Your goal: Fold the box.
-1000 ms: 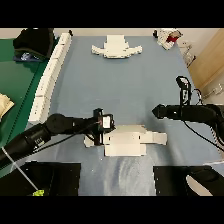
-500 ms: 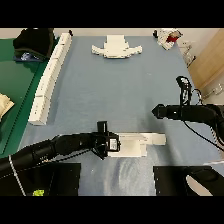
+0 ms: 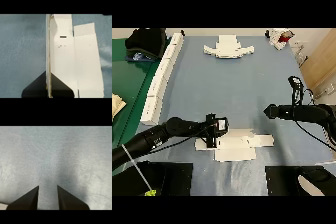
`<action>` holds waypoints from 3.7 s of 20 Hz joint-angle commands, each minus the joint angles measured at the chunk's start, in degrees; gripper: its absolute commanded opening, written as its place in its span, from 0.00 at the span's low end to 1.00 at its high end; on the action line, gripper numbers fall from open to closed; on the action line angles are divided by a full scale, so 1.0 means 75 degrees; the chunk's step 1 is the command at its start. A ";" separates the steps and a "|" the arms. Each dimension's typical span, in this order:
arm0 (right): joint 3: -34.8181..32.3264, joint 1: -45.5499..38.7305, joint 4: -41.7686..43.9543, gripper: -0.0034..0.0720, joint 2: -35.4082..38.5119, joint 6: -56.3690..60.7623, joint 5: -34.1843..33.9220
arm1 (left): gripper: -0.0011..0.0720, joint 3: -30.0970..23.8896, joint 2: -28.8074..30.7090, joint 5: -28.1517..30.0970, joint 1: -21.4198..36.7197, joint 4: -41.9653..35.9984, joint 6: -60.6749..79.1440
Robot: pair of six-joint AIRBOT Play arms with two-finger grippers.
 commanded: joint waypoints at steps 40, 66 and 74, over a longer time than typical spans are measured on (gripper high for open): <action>-0.0003 0.0020 0.0082 0.54 -0.0015 0.0000 -0.0023 | 0.03 -0.0061 -0.0251 0.0930 -0.0280 -0.0542 0.0522; -0.0003 0.0023 0.0134 0.54 -0.0015 0.0000 -0.0029 | 0.03 -0.0431 -0.0233 0.0752 -0.1037 -0.0557 0.0157; 0.0000 0.0023 0.0399 0.06 -0.0012 0.0504 -0.1256 | 0.03 -0.0431 -0.0236 0.0836 -0.1040 -0.0548 0.0169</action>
